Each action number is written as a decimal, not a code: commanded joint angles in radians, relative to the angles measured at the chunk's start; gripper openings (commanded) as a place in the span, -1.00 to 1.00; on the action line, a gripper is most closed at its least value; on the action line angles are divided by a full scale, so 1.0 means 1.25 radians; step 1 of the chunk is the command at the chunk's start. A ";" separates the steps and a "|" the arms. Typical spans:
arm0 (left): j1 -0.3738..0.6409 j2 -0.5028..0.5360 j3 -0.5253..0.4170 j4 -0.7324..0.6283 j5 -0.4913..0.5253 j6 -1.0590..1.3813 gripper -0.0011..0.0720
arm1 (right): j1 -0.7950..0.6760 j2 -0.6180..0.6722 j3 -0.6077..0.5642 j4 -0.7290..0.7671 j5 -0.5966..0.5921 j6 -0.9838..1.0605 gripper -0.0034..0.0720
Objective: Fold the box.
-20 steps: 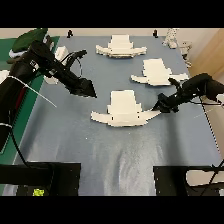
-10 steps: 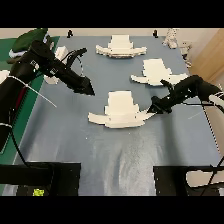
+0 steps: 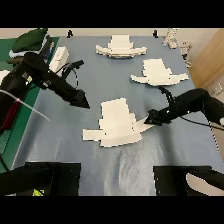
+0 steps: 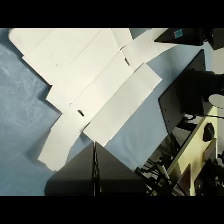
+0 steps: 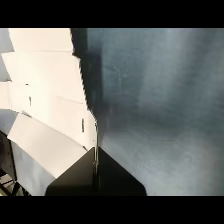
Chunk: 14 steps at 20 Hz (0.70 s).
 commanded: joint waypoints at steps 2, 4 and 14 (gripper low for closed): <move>0.005 0.114 -0.176 0.001 0.095 0.000 -0.93 | 0.007 0.139 -0.144 -0.002 0.082 0.038 -0.91; 0.005 0.110 -0.182 0.000 0.108 0.001 -0.93 | 0.007 0.140 -0.155 -0.003 0.085 0.038 -0.91; 0.006 0.048 -0.190 -0.003 0.196 -0.011 0.23 | 0.109 0.286 -0.275 -0.009 0.244 -0.060 -0.91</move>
